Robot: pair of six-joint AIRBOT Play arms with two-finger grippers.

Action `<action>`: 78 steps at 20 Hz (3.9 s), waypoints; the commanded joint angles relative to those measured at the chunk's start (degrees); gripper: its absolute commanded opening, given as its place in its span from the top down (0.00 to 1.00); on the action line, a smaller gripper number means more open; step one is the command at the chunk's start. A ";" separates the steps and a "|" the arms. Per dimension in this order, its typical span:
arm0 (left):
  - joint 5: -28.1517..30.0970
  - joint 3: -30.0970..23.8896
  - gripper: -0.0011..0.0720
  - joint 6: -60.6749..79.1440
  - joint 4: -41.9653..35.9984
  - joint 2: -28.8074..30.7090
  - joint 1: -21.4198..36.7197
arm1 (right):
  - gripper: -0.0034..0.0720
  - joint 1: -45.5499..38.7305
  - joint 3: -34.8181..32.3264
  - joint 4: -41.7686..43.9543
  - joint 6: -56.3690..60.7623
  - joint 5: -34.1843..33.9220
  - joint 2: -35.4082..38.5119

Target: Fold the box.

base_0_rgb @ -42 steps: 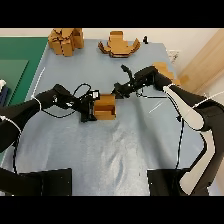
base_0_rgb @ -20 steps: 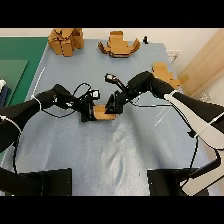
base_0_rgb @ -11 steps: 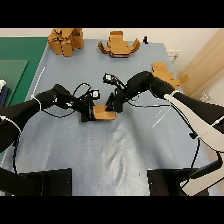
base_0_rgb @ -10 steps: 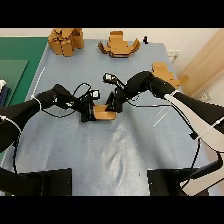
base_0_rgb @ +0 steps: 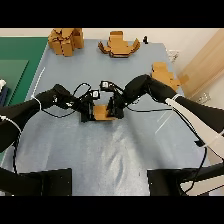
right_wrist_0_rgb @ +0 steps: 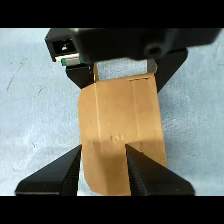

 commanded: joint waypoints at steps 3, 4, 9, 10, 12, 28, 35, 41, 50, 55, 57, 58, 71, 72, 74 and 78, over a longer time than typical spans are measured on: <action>0.07 0.02 0.93 0.00 0.02 0.00 0.00 | 0.40 0.37 -7.02 1.07 -2.58 11.89 3.56; 0.09 0.02 0.93 0.00 0.02 0.00 0.00 | 0.40 0.50 -7.17 2.14 -4.96 12.85 3.56; 0.07 0.02 0.93 -0.02 0.02 0.00 0.00 | 0.40 2.89 -7.08 2.23 -10.19 17.55 4.31; 0.07 0.02 0.93 0.00 0.00 0.00 0.00 | 0.40 3.32 -7.08 1.73 -10.19 17.53 4.76; 0.07 0.02 0.93 0.00 0.00 0.00 0.00 | 0.40 3.74 -7.08 1.11 -10.19 17.22 5.33; 0.22 0.02 0.93 0.00 -0.02 0.00 0.00 | 0.59 3.67 -7.13 -0.15 -10.14 20.57 3.98; 0.24 0.02 0.93 0.02 -0.02 0.00 0.00 | 0.59 3.67 -7.19 0.04 -10.10 15.91 3.41; 0.26 0.02 0.93 0.02 0.00 0.00 0.00 | 0.59 3.67 -7.19 0.52 -9.90 14.45 1.42; 0.31 0.02 0.93 0.02 0.00 0.00 0.00 | 0.55 3.61 -7.02 2.19 -7.91 13.68 4.22; 0.31 0.02 0.93 0.02 0.00 0.00 0.00 | 0.55 3.61 -7.02 2.23 -7.91 12.83 4.33; 0.28 0.02 0.93 0.02 0.00 0.00 0.00 | 0.57 3.61 -7.02 2.23 -7.76 11.98 4.31; 0.28 0.02 0.93 0.02 0.00 0.00 0.00 | 0.61 3.61 -7.04 2.23 -7.69 11.47 4.31; 0.28 0.02 0.93 0.02 -0.02 0.00 -0.02 | 0.93 3.58 -7.10 2.19 -4.22 10.23 2.71; 0.28 0.02 0.93 0.02 0.00 -0.02 0.00 | 0.93 3.58 -7.10 2.16 -3.91 10.23 2.71; 0.28 0.02 0.93 0.02 0.00 0.00 0.00 | 0.94 3.58 -7.10 2.21 -3.89 10.25 2.71; 0.33 0.02 0.93 0.02 0.00 -0.02 0.00 | 0.94 3.56 -7.08 2.21 -3.85 10.27 2.73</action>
